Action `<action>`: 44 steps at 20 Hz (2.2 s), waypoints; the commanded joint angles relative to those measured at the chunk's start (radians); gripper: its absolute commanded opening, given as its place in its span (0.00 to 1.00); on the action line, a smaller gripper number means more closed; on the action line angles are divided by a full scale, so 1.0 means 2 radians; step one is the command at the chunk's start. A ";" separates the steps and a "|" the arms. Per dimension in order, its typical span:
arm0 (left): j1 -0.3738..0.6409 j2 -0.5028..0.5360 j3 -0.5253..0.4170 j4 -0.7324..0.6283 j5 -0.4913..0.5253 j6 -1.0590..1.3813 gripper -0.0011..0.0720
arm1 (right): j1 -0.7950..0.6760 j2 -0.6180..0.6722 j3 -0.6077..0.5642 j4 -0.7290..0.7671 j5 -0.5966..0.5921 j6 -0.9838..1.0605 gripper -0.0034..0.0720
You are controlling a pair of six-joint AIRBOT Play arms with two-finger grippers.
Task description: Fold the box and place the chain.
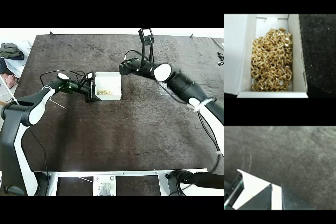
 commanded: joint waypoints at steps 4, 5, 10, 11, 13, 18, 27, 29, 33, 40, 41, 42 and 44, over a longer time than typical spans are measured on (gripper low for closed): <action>0.000 0.000 0.000 0.000 0.000 0.000 0.43 | -0.087 -0.128 0.155 0.175 0.211 -0.197 0.27; 0.000 0.000 0.000 0.000 0.000 0.000 0.43 | -0.093 -0.149 0.178 0.176 0.228 -0.209 0.27; 0.000 0.000 0.000 0.000 0.000 0.000 0.43 | -0.106 -0.249 0.293 0.179 0.339 -0.238 0.27; 0.000 0.000 0.000 0.000 0.000 0.000 0.43 | -0.106 -0.265 0.308 0.179 0.361 -0.243 0.26; 0.000 0.000 0.000 0.000 0.000 0.000 0.43 | -0.106 -0.284 0.321 0.178 0.393 -0.260 0.26; 0.000 0.000 0.000 0.000 0.000 0.000 0.43 | -0.101 -0.291 0.321 0.189 0.453 -0.306 0.27; 0.000 0.000 0.000 0.000 0.000 0.000 0.43 | -0.070 -0.291 0.321 0.163 0.490 -0.360 0.27; 0.000 0.000 0.000 0.000 0.000 0.000 0.43 | -0.059 -0.291 0.321 0.127 0.485 -0.374 0.27; 0.000 0.000 0.000 0.000 0.000 0.000 0.43 | -0.048 -0.291 0.321 0.108 0.465 -0.393 0.33; 0.000 0.000 0.000 0.000 0.000 0.000 0.43 | -0.043 -0.291 0.321 0.110 0.459 -0.419 0.43; 0.000 0.000 0.000 0.000 0.000 0.000 0.43 | -0.041 -0.291 0.321 0.110 0.459 -0.424 0.43; 0.000 0.000 0.000 0.000 0.000 0.000 0.43 | -0.039 -0.291 0.321 0.109 0.459 -0.427 0.43; 0.000 0.000 0.000 0.000 0.000 0.000 0.43 | -0.037 -0.291 0.321 0.110 0.464 -0.435 0.43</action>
